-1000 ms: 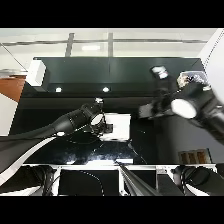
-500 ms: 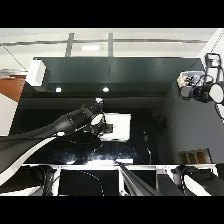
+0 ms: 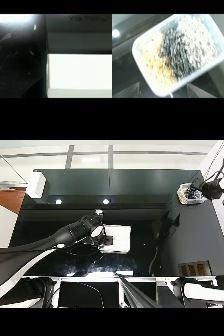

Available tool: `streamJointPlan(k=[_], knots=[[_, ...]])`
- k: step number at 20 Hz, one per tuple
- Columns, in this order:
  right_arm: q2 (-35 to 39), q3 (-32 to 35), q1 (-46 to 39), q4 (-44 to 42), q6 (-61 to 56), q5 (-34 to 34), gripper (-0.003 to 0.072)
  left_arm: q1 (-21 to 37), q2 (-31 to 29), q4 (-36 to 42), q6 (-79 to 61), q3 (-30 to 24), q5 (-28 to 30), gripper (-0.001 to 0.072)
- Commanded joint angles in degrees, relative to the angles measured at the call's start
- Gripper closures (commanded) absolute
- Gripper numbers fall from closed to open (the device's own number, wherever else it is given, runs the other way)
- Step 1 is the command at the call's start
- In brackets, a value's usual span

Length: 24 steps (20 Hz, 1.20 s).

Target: Fold the box and place the chain.

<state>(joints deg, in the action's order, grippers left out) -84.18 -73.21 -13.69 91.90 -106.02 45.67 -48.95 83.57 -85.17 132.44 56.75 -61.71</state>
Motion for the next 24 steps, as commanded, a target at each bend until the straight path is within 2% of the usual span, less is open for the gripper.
streamJointPlan(k=[1,3,5,12,14,15,16,22,24], knots=[[-10.69,-10.03,-1.42,-2.1,-0.57,3.72,0.004,0.0,0.04,0.37,-0.04,0.0,-0.17,0.0678],[-14.25,-12.31,-2.12,-1.64,-2.34,5.42,0.0041,0.0,0.04,0.37,-0.04,0.0,-0.04,0.0678],[-16.33,-12.85,-2.86,-1.7,-3.43,4.92,0.015,0.04,0.04,0.2,-0.04,0.0,-0.04,0.0678],[-19.96,-12.96,-2.99,-2.16,-3.48,1.51,0.0156,0.04,0.04,0.28,-0.04,0.0,-0.11,0.0678],[-20.26,-12.96,-3.04,-2.36,-3.48,1.44,0.0287,0.04,0.04,0.33,-0.02,0.0,-0.11,0.0678],[-20.24,-12.98,-3.08,-2.34,-3.34,2.03,0.0426,0.04,0.04,0.33,-0.04,0.0,-0.11,0.0678],[-20.24,-13.62,-3.17,-2.36,-2.36,3.91,0.064,0.04,0.04,0.33,-0.04,0.0,-0.11,0.0678],[-18.47,-23.85,-5.33,-3.54,10.27,20.35,0.0653,0.04,0.04,0.39,-0.02,0.0,-0.11,0.0678],[-16.06,-26.05,-6.03,-5.22,13.53,23.32,0.0654,0.04,0.04,0.37,-0.04,0.0,-0.11,0.0678]])
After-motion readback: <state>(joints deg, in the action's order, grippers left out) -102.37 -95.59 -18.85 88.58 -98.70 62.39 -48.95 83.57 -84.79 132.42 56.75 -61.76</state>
